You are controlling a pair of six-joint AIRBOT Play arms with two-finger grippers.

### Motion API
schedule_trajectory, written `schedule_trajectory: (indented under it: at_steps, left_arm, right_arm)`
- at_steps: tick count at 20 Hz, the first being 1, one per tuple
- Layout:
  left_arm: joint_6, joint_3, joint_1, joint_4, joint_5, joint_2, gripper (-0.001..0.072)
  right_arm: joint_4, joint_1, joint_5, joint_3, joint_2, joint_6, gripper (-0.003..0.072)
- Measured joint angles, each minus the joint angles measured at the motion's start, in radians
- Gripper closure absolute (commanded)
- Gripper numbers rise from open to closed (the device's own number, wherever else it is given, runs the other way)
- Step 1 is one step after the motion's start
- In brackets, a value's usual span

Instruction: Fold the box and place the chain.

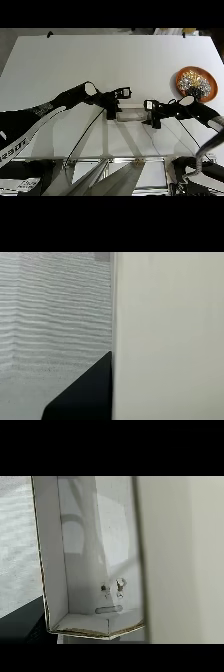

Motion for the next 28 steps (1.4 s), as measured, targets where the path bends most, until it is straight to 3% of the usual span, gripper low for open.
schedule_trajectory:
  at_steps: [25, 26, 28]
  left_arm:
    - [-0.004, 0.0, 0.0, -0.001, -0.003, 0.0, 0.0688]
    - [-0.004, 0.0, 0.0, 0.002, -0.004, 0.0, 0.0606]
    - [-0.01, 0.0, 0.002, 0.019, -0.018, 0.005, 0.0351]
  right_arm:
    - [0.002, 0.001, -0.008, 0.0, -0.001, 0.006, 0.0274]
    - [0.003, 0.001, -0.009, 0.0, -0.001, 0.006, 0.0274]
    - [0.008, 0.002, -0.01, -0.001, -0.002, 0.007, 0.0274]
